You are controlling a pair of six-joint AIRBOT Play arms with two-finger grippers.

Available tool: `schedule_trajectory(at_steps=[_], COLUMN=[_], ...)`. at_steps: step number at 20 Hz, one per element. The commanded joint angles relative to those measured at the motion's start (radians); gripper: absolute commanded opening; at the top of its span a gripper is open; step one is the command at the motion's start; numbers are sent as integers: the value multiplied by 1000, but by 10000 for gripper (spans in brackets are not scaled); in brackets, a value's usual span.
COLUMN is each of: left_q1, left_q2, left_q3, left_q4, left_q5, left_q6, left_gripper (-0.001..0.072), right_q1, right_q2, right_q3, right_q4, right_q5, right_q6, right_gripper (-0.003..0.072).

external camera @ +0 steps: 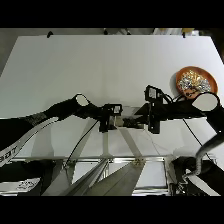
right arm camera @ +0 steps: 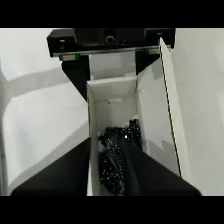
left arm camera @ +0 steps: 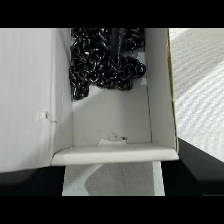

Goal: Fold the box and place the chain.

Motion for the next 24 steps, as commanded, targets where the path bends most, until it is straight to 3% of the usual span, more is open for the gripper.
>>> schedule_trajectory(at_steps=[1, 5, 12, 15, 21, 22, 23, 24], left_q1=[0, 0, 0, 0, 0, 0, 0, 0], left_q2=[0, 0, 0, 0, 0, 0, 0, 0], left_q3=[0, 0, 0, 0, 0, 0, 0, 0], left_q4=[0, 0, 0, 0, 0, 0, 0, 0], left_q5=[0, 0, 0, 0, 0, 0, 0, 0], left_q6=[0, 0, 0, 0, 0, 0, 0, 0], left_gripper=[256, 256, 256, 256, 256, 256, 256, 256], right_q1=[17, -32, -265, -306, -311, -311, -311, -311], right_q2=[-10, 36, 61, 3, -220, -248, -276, -301], right_q3=[4, 47, 89, 89, 89, 89, 89, 89], right_q4=[-34, -140, -391, -481, -509, -509, -509, -510], right_q5=[-40, -122, -198, -221, -236, -240, -243, -243], right_q6=[39, 291, 653, 754, 867, 877, 898, 901], right_gripper=[241, 241, 241, 236, 242, 277, 384, 414])
